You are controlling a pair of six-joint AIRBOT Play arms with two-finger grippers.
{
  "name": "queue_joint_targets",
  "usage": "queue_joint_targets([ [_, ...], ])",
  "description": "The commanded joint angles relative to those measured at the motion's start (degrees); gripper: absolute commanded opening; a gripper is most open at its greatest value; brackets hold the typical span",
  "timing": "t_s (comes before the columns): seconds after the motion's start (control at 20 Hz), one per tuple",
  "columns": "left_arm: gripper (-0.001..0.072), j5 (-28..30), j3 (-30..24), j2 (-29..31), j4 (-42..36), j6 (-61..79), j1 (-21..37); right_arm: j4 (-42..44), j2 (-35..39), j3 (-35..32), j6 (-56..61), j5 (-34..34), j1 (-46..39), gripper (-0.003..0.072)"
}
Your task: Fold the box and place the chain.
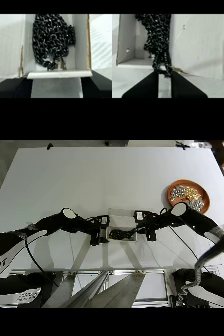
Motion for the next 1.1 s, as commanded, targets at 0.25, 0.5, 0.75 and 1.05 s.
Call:
queue_joint_targets([
  [0.25,0.0203,0.00,0.02,0.04,0.00,0.02,0.00,-8.74,-0.28,-0.02,18.14,0.79,0.46,0.0009],
  [0.5,0.0203,0.00,0.02,0.04,0.02,0.04,0.00,-11.85,4.48,-0.02,36.61,3.43,0.46,0.0009],
  [0.75,0.0203,0.00,0.02,0.04,0.00,0.02,0.00,-6.62,14.27,-0.02,53.66,7.67,0.63,0.0008],
  [1.05,0.0203,-0.02,0.02,0.04,0.00,0.02,0.00,12.22,13.81,-0.02,55.71,-10.01,10.99,0.0009],
])
